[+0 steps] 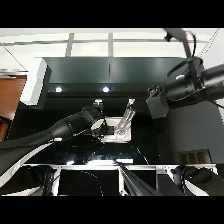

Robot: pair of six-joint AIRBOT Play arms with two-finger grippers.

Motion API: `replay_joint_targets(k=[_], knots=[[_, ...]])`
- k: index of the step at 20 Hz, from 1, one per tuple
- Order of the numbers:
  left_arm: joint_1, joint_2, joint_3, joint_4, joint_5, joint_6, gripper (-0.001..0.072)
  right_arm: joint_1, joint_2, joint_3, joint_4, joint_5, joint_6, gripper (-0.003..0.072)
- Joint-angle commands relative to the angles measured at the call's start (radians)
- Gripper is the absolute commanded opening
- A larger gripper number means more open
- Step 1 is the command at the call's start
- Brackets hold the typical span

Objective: Fold the box and place the chain.

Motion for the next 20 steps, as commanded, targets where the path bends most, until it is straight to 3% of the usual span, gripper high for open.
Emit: replay_joint_targets(k=[1, 6, 11, 15, 19, 20], knots=[[0.000, 0.000, 0.001, 0.000, 0.001, 0.000, 0.0026, 0.002, 0.001, -0.048, -0.042, 0.052, 0.013, 0.0004], [0.000, 0.000, 0.001, 0.000, 0.001, 0.000, 0.0026, 0.017, 0.001, -0.164, -0.040, -0.005, 0.013, 0.0004], [0.000, 0.000, 0.001, 0.000, 0.001, 0.000, 0.0026, 0.088, -0.008, -0.335, -0.041, -0.235, 0.013, 0.0005], [0.000, 0.000, 0.001, 0.000, 0.001, 0.000, 0.0026, 0.106, -0.034, -0.458, -0.058, -0.353, 0.013, 0.0006], [0.000, 0.000, 0.001, 0.000, 0.001, 0.000, 0.0026, 0.106, -0.055, -0.521, -0.068, -0.389, 0.013, 0.0014], [0.000, 0.000, 0.001, 0.000, 0.001, 0.000, 0.0026, 0.106, -0.056, -0.523, -0.070, -0.387, 0.013, 0.0053]])
